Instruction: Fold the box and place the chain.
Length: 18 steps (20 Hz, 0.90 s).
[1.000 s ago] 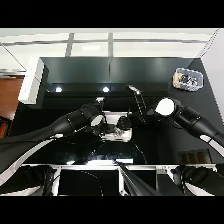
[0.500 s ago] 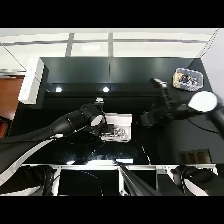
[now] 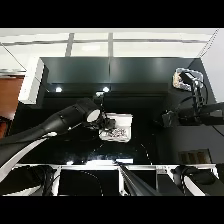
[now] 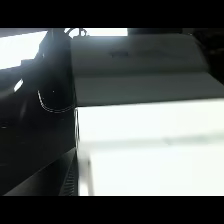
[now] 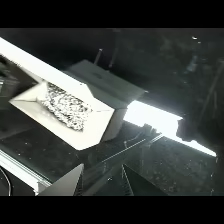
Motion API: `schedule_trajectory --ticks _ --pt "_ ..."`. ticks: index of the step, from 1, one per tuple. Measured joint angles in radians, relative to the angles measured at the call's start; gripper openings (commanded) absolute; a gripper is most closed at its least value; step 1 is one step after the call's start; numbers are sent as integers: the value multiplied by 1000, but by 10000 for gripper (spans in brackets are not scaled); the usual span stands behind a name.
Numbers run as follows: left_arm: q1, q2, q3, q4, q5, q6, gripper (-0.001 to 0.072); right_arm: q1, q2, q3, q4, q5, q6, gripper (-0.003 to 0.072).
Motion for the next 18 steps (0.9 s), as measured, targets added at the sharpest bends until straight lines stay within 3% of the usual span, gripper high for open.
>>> schedule_trajectory --ticks 5,9,12,15,18 --pt "56 192 -14 1 -79 295 359 -8 8 0 -21 1 13 297" --pt "231 378 -177 -27 -24 470 386 -9 8 0 -48 -11 58 297" --pt "432 462 -351 -251 65 755 708 -9 9 0 -61 -14 83 297" --pt "575 448 -469 -550 84 1200 707 -9 9 0 -67 -19 101 297" --pt "617 390 -515 -712 76 1635 708 -9 8 0 -69 -14 132 297"
